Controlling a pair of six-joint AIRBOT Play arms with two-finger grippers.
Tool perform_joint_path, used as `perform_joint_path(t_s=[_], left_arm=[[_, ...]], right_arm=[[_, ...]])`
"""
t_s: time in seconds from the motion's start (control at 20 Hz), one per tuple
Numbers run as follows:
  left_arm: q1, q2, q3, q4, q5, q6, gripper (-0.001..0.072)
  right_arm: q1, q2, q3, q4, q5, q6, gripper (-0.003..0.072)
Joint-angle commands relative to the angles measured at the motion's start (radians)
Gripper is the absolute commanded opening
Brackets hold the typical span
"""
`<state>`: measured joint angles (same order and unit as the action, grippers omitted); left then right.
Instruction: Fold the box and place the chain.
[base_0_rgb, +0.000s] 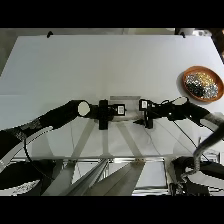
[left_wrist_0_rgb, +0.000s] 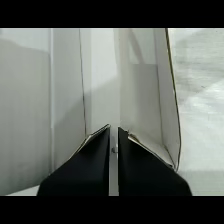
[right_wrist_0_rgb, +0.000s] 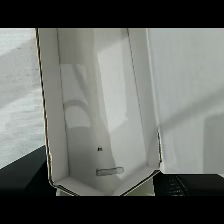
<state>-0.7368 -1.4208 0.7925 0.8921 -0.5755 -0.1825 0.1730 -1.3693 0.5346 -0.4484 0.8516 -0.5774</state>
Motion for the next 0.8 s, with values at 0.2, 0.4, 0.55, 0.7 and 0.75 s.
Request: perform_joint_path(t_s=[0.2,0.4,0.55,0.7,0.75], left_arm=[[-0.001,-0.006,0.000,-0.002,0.005,0.000,0.0219],[-0.003,-0.006,0.000,-0.002,0.009,0.000,0.0322],[-0.014,-0.009,0.000,-0.005,0.036,0.001,0.0351],[-0.021,-0.027,0.000,-0.023,0.042,0.000,0.0450],[-0.025,-0.033,0.000,-0.024,0.043,0.000,0.0448]], right_arm=[[0.000,0.000,0.000,0.001,0.001,0.000,0.0447],[0.000,0.000,0.000,0.001,0.001,0.000,0.0447],[0.000,0.000,0.000,0.001,0.001,0.000,0.0447],[0.000,0.000,0.000,0.001,0.001,0.000,0.0447],[0.000,0.000,0.000,0.001,0.001,0.000,0.0447]])
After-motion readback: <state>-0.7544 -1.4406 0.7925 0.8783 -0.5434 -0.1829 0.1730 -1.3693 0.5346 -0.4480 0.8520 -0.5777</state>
